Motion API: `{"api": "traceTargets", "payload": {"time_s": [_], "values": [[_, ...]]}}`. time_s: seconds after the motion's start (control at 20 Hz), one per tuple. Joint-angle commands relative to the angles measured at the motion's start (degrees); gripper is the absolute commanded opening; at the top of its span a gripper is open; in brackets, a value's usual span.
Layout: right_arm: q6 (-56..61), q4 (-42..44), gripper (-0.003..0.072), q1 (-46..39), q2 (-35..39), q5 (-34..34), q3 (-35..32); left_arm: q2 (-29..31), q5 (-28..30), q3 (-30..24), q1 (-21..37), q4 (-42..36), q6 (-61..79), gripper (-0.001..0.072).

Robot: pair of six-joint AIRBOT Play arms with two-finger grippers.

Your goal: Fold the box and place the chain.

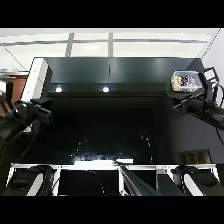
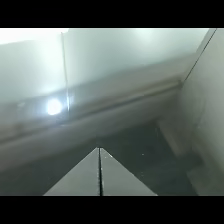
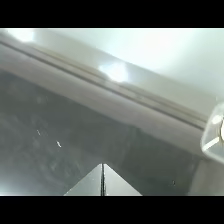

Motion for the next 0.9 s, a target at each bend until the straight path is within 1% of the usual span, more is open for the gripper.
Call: {"api": "traceTargets", "payload": {"time_s": [0.0, 0.85], "values": [[-0.28, -2.23, 0.0011, 0.5, 0.48, -1.75, -2.14, 8.13, 2.62, -6.49, -3.19, 0.02, -0.35, 0.0028], [-0.28, -2.23, 0.0012, 0.5, 0.48, -1.77, -2.14, 8.63, 2.54, -6.49, -3.19, 0.04, -0.35, 0.0028]]}}
